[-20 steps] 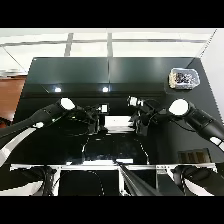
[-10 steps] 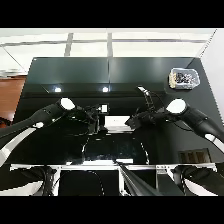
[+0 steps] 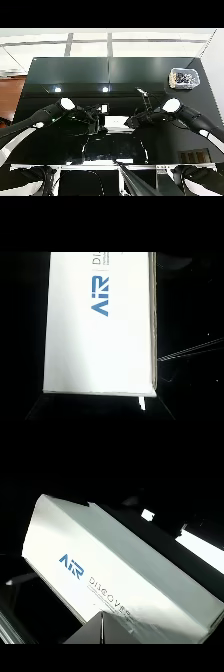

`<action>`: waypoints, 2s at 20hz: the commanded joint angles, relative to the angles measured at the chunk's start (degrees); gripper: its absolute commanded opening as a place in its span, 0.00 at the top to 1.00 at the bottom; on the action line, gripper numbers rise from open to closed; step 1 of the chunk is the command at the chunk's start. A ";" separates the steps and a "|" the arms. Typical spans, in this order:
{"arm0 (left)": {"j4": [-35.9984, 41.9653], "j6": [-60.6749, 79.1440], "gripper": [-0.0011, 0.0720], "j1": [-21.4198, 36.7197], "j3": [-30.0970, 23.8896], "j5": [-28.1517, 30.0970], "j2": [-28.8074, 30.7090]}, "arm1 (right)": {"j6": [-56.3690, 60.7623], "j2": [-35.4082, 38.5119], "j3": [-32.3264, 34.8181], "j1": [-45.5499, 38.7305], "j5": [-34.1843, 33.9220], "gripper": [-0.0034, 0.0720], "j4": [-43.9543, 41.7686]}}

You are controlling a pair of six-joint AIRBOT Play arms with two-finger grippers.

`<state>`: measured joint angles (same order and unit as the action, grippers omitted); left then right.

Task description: Fold the box and place the chain.

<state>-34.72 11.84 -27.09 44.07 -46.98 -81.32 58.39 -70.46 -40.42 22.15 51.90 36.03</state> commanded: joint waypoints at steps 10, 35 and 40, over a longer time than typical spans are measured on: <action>-6.05 -13.00 0.00 0.07 2.54 -4.87 9.22 | 0.66 16.85 -4.00 -22.71 14.97 0.93 4.70; -13.35 -34.84 0.00 -13.05 26.56 -13.40 -9.97 | -1.60 16.85 -3.48 -22.64 0.37 0.93 9.31; -24.00 -38.12 0.00 -15.04 27.69 -13.77 -9.97 | -1.60 16.85 -3.48 -22.62 0.37 0.93 9.27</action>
<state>-51.96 -23.86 -41.08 71.20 -60.25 -91.24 56.80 -53.65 -43.94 -0.47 52.31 45.32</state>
